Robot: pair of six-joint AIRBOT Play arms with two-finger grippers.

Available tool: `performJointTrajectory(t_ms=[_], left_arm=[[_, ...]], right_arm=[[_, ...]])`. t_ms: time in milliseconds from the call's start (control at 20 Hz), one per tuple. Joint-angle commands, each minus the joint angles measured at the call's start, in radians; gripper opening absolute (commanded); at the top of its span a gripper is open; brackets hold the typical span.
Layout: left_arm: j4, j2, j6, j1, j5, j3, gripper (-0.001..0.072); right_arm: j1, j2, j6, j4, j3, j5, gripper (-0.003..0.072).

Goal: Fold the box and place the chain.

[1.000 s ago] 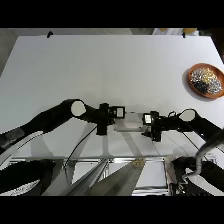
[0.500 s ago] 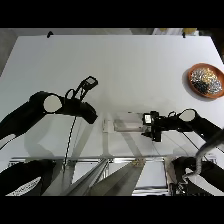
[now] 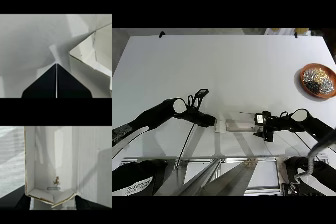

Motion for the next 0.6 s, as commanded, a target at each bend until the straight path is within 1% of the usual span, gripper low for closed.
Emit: performJointTrajectory(t_ms=[0,200,350,450,550], left_arm=[[-0.045,-0.021,-0.013,-0.008,0.001,-0.002,0.0006],[-0.163,-0.019,0.09,-0.023,-0.047,0.003,0.0005],[-0.172,-0.002,0.092,-0.047,-0.047,0.014,0.001],[-0.172,0.026,0.092,-0.052,-0.041,0.023,0.0071],[-0.172,0.06,0.092,-0.052,-0.031,0.023,0.0095]], right_arm=[[0.0,0.001,0.0,0.0,0.001,0.0,0.0435],[0.0,0.001,0.0,0.0,0.001,0.0,0.0435],[0.0,0.001,0.0,0.0,0.001,0.0,0.0435],[0.0,0.001,0.0,0.0,0.001,0.0,0.0435],[0.0,0.001,0.0,0.0,0.001,0.0,0.0435]])
